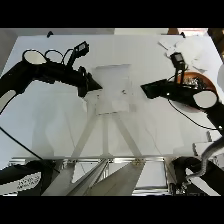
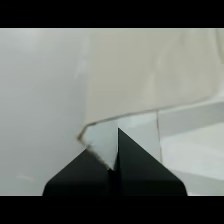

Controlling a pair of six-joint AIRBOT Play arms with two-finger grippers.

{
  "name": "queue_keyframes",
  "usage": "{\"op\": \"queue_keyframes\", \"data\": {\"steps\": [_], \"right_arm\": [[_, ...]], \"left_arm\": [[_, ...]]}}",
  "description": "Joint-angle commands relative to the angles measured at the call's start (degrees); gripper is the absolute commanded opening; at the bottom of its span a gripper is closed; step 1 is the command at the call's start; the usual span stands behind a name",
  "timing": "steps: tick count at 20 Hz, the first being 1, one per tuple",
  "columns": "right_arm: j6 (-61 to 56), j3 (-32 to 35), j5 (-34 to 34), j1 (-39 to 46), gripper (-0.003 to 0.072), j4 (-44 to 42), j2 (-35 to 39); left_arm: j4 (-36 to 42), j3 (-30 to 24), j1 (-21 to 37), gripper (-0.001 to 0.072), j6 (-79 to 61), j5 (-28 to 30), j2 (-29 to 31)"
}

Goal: Fold the box and place the chain.

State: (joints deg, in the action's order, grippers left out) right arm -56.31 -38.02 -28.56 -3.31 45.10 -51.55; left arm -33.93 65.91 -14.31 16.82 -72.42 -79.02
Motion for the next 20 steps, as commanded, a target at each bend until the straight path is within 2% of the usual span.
{"op": "queue_keyframes", "data": {"steps": [1,4,6,10,14,16,20], "right_arm": [[-2.36,-0.20,7.74,0.02,0.0477,0.63,7.43],[-2.40,-0.20,7.19,1.99,0.0456,2.21,10.97],[-2.38,-0.20,5.68,3.87,0.0456,2.73,11.54],[-2.38,-0.20,2.14,6.64,0.0456,2.95,11.52],[-2.38,-0.20,-0.22,7.02,0.0456,4.74,11.52],[-2.40,-0.20,-1.27,7.02,0.0456,5.66,11.52],[-2.38,-0.17,-1.57,7.02,0.0456,6.19,11.52]], "left_arm": [[0.35,-4.00,-0.50,0.0001,-1.84,-5.07,3.41],[0.98,-10.23,-1.68,0.0001,-6.38,1.68,3.37],[0.83,-11.82,-2.10,0.0004,-8.11,5.70,2.58],[0.63,-11.87,-2.80,0.0006,-14.58,7.67,-0.42],[1.77,-11.87,-4.07,0.0001,-15.58,13.25,-3.48],[3.91,-11.87,-4.79,0.0000,-18.58,15.26,-4.76],[9.62,-11.87,-6.08,0.0001,-25.05,15.58,-7.80]]}}
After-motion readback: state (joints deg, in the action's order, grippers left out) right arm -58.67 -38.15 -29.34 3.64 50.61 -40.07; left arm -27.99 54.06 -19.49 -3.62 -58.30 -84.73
